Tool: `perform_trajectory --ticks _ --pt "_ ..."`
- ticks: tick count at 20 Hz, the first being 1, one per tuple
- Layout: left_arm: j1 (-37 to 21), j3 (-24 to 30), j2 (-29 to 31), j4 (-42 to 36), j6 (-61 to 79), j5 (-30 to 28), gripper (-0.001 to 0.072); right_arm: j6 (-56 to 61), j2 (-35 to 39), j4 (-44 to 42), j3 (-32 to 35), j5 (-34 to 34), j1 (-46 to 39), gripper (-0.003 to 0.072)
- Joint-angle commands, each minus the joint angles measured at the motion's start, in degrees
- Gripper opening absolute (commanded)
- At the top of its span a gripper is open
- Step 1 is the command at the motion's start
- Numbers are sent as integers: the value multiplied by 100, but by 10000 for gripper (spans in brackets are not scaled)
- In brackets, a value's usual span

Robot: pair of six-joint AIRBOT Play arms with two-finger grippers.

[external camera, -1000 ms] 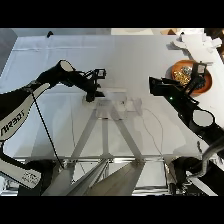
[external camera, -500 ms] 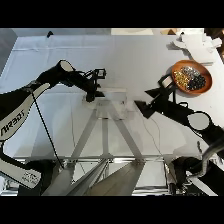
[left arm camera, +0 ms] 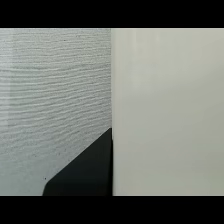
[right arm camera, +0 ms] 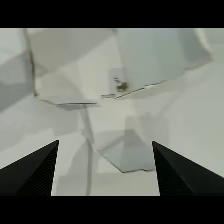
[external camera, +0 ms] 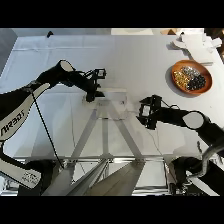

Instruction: Fold the box and place the chain.

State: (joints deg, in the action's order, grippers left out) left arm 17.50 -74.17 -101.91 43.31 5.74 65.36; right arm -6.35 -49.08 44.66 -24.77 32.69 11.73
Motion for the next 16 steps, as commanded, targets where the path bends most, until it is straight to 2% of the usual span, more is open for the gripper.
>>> perform_trajectory --ticks 1,3,5,8,16 --pt "7 0 -4 2 2 0 12 -1639 -529 -472 -2 492 -72 645" --pt "4 0 -4 2 2 0 12 -2568 -833 -1515 -4 527 -267 667" --pt "4 0 -4 2 2 0 12 -2817 -1010 -2588 -4 592 -505 667" --pt "4 0 -4 2 2 0 12 -3228 -1353 -2804 -13 890 -708 666" --pt "4 0 -4 2 2 0 12 -3261 -2361 -3206 -332 638 -776 694"
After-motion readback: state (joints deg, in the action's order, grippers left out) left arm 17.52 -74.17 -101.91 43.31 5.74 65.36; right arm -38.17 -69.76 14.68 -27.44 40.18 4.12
